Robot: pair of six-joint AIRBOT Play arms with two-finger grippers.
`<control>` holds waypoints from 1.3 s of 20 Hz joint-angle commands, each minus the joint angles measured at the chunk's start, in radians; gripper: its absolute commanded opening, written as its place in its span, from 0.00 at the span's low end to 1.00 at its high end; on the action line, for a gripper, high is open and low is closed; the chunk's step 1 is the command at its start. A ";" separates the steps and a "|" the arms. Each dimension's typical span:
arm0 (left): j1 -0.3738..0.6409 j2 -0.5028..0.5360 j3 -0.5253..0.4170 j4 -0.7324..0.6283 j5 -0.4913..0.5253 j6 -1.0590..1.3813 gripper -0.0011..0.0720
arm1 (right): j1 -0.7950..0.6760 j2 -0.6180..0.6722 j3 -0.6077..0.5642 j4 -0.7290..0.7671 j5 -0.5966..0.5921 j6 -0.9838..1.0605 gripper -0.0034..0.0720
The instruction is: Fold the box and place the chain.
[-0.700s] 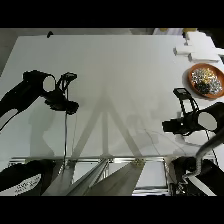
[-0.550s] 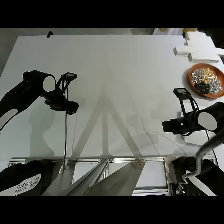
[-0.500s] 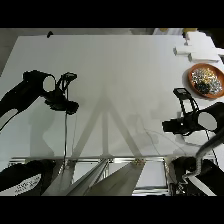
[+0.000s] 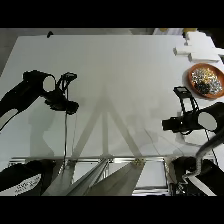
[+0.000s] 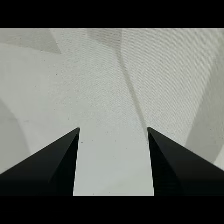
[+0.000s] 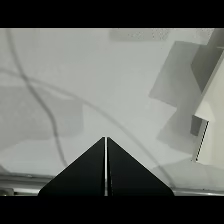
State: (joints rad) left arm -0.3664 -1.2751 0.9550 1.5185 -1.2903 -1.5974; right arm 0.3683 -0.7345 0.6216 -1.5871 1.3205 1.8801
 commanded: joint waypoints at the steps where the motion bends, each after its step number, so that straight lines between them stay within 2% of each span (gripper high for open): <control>1: 0.001 0.001 0.000 0.000 0.000 0.000 0.66 | -0.001 0.000 0.000 -0.158 -0.077 -0.003 0.07; 3: 0.001 0.001 0.000 0.000 0.000 0.000 0.66 | -0.001 0.000 0.000 -0.407 -0.061 0.001 0.07; 6: 0.001 0.001 0.000 0.000 0.000 0.000 0.66 | -0.007 0.000 0.000 -0.678 0.003 -0.005 0.07; 9: 0.001 0.001 0.000 0.000 0.000 0.000 0.66 | -0.164 -0.002 0.000 -0.696 -0.007 -0.100 0.09; 10: 0.001 0.001 0.000 0.000 0.000 0.000 0.66 | -0.246 -0.001 0.000 -0.686 -0.033 -0.143 0.31; 11: 0.001 0.001 0.000 0.000 0.000 0.000 0.66 | -0.345 -0.002 0.000 -0.668 -0.082 -0.202 0.64; 12: 0.001 0.001 0.000 0.000 0.000 0.000 0.66 | -0.447 -0.002 0.000 -0.647 -0.124 -0.251 0.74; 15: 0.001 0.000 0.000 0.000 0.000 0.000 0.66 | -0.713 -0.028 0.000 -0.560 -0.185 -0.259 0.74; 18: 0.001 0.001 0.000 0.000 0.000 0.000 0.66 | -0.873 -0.101 0.000 -0.481 -0.191 -0.267 0.74; 20: 0.001 0.001 0.000 0.000 0.000 0.000 0.66 | -0.915 -0.153 0.000 -0.480 -0.196 -0.269 0.74; 26: 0.001 0.001 0.000 0.000 0.000 0.000 0.66 | -0.919 -0.328 0.000 -0.505 -0.162 -0.316 0.71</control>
State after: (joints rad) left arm -0.3664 -1.2751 0.9550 1.5185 -1.2903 -1.5970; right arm -0.5331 -0.9878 0.6212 -2.0811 1.1465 1.5768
